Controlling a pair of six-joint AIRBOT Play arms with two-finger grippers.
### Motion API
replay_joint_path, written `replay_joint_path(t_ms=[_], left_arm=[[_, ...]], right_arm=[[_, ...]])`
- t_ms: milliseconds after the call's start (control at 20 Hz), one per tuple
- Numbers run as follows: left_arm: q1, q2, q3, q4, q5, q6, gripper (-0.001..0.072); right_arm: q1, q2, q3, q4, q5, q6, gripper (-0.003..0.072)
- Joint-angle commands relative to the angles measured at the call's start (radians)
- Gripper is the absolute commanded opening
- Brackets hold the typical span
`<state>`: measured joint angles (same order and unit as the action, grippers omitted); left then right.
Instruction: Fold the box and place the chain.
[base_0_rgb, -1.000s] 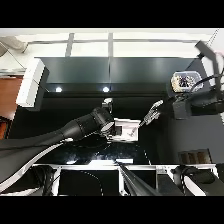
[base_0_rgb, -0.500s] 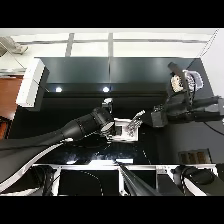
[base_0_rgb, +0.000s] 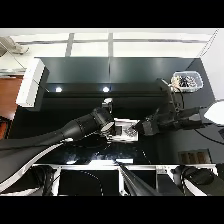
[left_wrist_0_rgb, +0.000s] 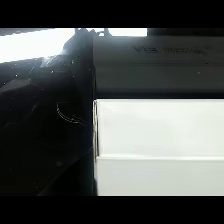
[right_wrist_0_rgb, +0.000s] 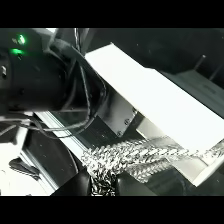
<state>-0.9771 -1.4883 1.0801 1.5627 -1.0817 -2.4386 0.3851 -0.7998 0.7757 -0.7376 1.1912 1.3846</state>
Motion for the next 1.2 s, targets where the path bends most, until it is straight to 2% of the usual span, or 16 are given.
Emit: replay_joint_path(t_ms=[0, 200, 400, 650, 800, 850, 900, 950, 1150], left_arm=[[0.000, 0.000, 0.001, 0.000, 0.000, 0.000, 0.0025], [0.000, 0.000, 0.001, 0.000, 0.000, 0.000, 0.0025], [0.000, 0.000, 0.001, 0.000, 0.000, 0.000, 0.0025], [0.000, 0.000, 0.001, 0.000, 0.000, 0.000, 0.0025], [0.000, 0.000, 0.001, 0.000, 0.000, 0.000, 0.0025], [0.000, 0.000, 0.001, 0.000, 0.000, 0.000, 0.0025], [0.000, 0.000, 0.001, -0.001, 0.000, 0.000, 0.0025], [0.000, 0.000, 0.001, 0.000, 0.000, 0.000, 0.0025], [0.000, 0.000, 0.001, -0.004, -0.001, 0.000, 0.0026]], right_arm=[[0.022, -0.001, -0.010, -0.040, -0.008, 0.021, 0.0006], [0.015, 0.014, -0.009, -0.129, 0.026, 0.055, 0.0006], [0.021, 0.024, -0.013, -0.122, 0.082, 0.056, 0.0006], [0.101, -0.020, -0.069, -0.101, -0.145, 0.075, 0.0006], [0.111, -0.069, -0.069, -0.087, -0.190, 0.074, 0.0015], [0.111, -0.074, -0.069, -0.094, -0.190, 0.074, 0.0061], [0.111, -0.073, -0.068, -0.106, -0.183, 0.074, 0.0285], [0.105, -0.073, -0.068, -0.115, -0.163, 0.074, 0.0348], [0.008, -0.018, -0.067, -0.204, -0.047, 0.074, 0.0347]])
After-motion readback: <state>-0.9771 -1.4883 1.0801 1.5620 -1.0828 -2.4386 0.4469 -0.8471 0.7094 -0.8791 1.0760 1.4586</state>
